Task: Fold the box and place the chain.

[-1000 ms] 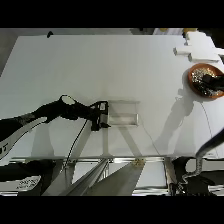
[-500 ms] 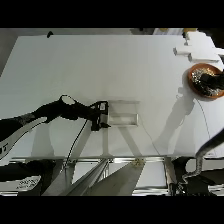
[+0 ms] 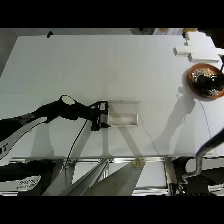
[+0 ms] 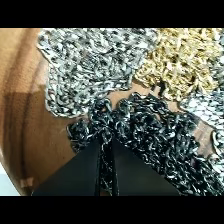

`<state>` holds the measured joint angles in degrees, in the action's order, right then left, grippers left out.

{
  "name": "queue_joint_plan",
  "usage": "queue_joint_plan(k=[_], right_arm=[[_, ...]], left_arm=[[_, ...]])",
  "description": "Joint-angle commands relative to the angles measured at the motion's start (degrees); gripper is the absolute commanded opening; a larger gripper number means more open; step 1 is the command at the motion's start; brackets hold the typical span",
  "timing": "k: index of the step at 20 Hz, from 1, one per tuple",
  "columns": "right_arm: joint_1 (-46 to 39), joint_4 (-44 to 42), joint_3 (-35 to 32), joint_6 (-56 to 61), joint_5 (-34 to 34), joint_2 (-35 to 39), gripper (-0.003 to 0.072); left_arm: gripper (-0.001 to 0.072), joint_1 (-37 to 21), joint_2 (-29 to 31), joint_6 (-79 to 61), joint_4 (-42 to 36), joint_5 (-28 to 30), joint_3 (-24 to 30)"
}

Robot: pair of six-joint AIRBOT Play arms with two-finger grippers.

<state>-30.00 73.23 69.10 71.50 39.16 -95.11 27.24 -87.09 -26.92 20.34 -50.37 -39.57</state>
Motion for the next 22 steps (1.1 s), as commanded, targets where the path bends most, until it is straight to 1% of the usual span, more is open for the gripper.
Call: queue_joint_plan(k=[1,3,6,11,12,14,16,19,22], right_arm=[[0.04,0.15,0.0,0.0,1.11,0.76,0.0019],[0.04,0.17,0.0,0.0,2.51,3.52,0.0019],[0.07,-0.02,0.0,0.0,6.49,11.26,0.0019],[0.07,-1.11,-0.02,-0.02,21.18,28.72,0.0019],[0.07,-3.26,-0.02,-0.04,24.06,32.0,0.0019],[0.07,-10.56,-0.02,-2.27,29.49,38.34,0.0019],[0.81,-15.91,-0.02,-3.45,32.15,43.98,0.0019],[5.55,-16.94,-0.02,-3.39,36.63,50.53,0.0019],[13.14,-16.96,-0.04,-2.36,40.48,54.34,0.0019]], left_arm=[[0.0256,-0.02,0.04,0.0,0.0,0.0,0.02],[0.0256,-0.02,0.04,0.0,0.02,0.0,0.02],[0.0256,-0.02,0.04,0.0,0.02,0.0,0.02],[0.0256,-0.02,0.04,0.0,0.02,0.0,0.02],[0.0256,-0.02,0.04,0.0,0.0,0.0,0.02],[0.0256,-0.02,0.04,0.0,0.02,0.0,0.02],[0.0256,-0.02,0.04,0.0,0.02,0.02,0.02],[0.0256,-0.02,0.04,0.0,0.0,0.02,0.02],[0.0256,-0.02,0.04,0.0,0.02,0.0,0.02]])
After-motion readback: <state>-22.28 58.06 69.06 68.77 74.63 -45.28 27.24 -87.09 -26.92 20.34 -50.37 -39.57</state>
